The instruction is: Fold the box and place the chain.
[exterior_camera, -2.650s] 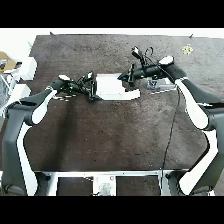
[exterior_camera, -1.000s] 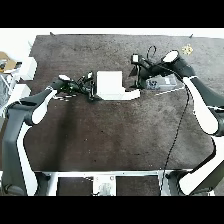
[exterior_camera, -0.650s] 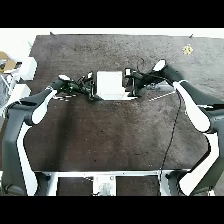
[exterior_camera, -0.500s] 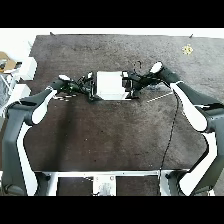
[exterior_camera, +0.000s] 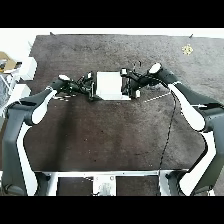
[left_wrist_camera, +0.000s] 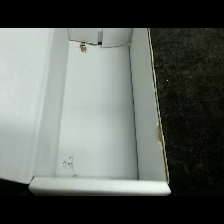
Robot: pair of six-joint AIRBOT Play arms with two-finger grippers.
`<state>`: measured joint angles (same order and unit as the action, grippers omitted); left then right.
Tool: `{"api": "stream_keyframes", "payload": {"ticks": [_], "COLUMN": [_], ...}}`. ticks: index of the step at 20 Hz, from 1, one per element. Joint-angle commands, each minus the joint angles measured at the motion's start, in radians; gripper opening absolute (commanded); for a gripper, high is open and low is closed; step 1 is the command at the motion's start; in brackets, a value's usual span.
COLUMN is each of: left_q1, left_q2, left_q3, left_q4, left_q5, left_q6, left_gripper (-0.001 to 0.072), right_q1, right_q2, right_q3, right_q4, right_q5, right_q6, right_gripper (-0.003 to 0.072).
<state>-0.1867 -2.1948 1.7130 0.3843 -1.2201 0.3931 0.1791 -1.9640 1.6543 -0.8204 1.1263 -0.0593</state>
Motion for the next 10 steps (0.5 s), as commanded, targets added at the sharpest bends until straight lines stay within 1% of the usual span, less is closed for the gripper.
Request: {"api": "stream_keyframes", "payload": {"ticks": [1, 4, 7, 10], "left_q1": [0.0, 0.0, 0.0, 0.0], "left_q2": [0.0, 0.0, 0.0, 0.0], "left_q3": [0.0, 0.0, 0.0, 0.0], "left_q4": [0.0, 0.0, 0.0, 0.0], "left_q5": [0.001, 0.001, 0.001, 0.001], "left_q6": [0.0, 0.0, 0.0, 0.0], "left_gripper": [0.0343, 0.0343, 0.0343, 0.0343], "right_q1": [0.001, 0.002, 0.005, 0.015], "right_q2": [-0.026, -0.051, -0.064, -0.077], "right_q3": [0.0, 0.0, -0.001, -0.001], "right_q4": [0.111, 0.138, 0.167, 0.167], "right_q5": [0.008, 0.001, 0.0, 0.002], "right_q6": [-0.005, -0.034, -0.034, -0.035], "right_gripper": [0.0198, 0.0216, 0.0216, 0.0217]}}
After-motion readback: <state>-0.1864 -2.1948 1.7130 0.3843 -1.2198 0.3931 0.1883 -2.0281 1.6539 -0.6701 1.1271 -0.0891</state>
